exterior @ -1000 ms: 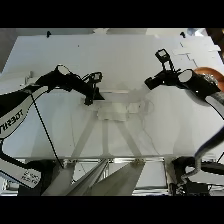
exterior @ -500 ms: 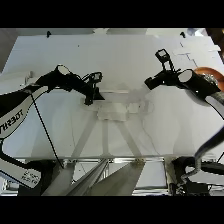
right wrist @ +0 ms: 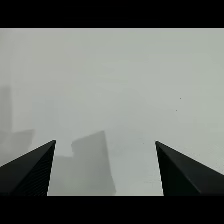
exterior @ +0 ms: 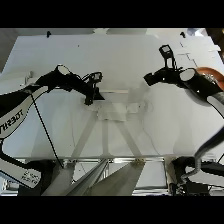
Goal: Fold the box and place the chain.
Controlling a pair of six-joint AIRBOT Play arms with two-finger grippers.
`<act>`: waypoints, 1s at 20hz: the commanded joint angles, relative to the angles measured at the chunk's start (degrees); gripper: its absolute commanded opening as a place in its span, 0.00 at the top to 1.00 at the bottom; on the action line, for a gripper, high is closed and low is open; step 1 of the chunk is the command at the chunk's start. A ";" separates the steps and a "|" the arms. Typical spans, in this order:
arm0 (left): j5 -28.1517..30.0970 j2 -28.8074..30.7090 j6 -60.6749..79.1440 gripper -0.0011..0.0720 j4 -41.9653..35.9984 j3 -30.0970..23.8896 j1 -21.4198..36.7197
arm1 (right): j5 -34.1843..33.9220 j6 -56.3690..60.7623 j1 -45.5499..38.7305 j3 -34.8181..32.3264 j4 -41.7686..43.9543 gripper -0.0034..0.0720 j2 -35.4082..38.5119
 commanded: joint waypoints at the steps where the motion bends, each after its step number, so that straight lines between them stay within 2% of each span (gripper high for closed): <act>1: 0.02 -0.04 0.00 0.97 0.02 -0.02 -0.04 | 7.10 -0.44 0.07 0.68 -2.05 0.02 6.08; 7: 0.00 -0.04 0.00 0.97 0.02 -0.02 -0.04 | 22.88 -0.44 3.98 0.68 -7.17 0.01 22.64; 13: 0.02 -0.04 0.00 0.97 0.02 -0.02 -0.04 | 34.51 -0.42 11.87 0.66 -7.23 0.04 29.73; 16: 0.02 -0.04 0.00 0.97 0.00 -0.02 -0.04 | 35.93 0.24 14.10 0.55 -7.30 0.03 29.97; 20: 0.00 -0.04 0.00 0.97 0.02 -0.02 -0.04 | 30.47 0.20 20.68 -2.84 -8.41 0.03 31.01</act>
